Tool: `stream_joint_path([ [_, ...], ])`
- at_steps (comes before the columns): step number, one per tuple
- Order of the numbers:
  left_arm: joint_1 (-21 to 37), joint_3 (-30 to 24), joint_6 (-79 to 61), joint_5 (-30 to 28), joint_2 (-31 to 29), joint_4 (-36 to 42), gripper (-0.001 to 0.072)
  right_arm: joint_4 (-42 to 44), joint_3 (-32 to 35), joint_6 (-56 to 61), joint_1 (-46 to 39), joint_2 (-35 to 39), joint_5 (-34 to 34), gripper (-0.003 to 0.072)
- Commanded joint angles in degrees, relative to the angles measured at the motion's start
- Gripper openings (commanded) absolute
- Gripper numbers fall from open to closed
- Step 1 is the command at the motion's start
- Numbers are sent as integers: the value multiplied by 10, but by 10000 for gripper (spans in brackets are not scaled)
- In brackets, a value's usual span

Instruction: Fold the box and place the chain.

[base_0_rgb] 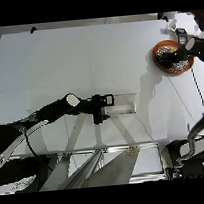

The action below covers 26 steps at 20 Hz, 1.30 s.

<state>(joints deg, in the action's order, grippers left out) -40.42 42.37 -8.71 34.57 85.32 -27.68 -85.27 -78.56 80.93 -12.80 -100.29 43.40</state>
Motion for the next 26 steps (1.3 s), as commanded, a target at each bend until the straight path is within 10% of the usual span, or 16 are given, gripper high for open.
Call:
stream_joint_path([
  [1, 0, 0, 0, 0, 0, 0, 205, 0, 0, -6, 0, 29, 5, 20],
  [10, 0, 0, 0, 0, 0, 0, 205, 7, 0, -71, 0, 153, 190, 19],
  [26, 0, 0, 0, 0, 0, 0, 205, 261, 25, -139, 0, 383, 437, 19],
])
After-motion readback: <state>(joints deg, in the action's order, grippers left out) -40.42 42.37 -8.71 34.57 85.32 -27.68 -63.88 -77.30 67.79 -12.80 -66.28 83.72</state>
